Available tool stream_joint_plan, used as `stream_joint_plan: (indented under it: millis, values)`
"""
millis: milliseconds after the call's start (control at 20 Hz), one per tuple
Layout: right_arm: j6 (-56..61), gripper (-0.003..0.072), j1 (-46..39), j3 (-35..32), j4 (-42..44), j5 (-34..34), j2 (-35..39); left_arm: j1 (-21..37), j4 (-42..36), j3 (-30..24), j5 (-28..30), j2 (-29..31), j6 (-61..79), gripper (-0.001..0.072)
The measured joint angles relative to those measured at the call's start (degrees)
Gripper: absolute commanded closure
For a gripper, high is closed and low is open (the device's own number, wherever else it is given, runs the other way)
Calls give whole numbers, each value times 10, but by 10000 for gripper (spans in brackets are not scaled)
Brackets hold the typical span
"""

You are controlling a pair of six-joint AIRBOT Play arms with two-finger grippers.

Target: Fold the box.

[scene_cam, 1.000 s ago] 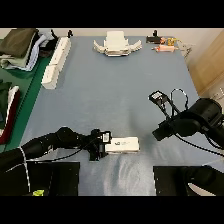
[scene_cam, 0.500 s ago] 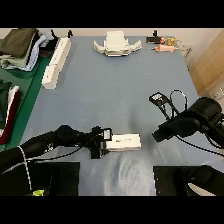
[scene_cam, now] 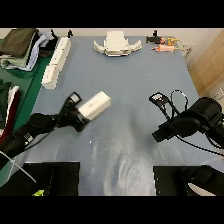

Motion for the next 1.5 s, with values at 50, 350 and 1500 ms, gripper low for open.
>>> stream_joint_plan:
  millis: [50,350,1500]
  values:
    - [0,667,0,0,0,0,0,48,26,5,1,1,-24,190]
    - [0,667,0,0,0,0,0,301,111,49,6,-43,-99,190]
    - [0,667,0,0,0,0,0,369,82,257,10,-337,-115,190]
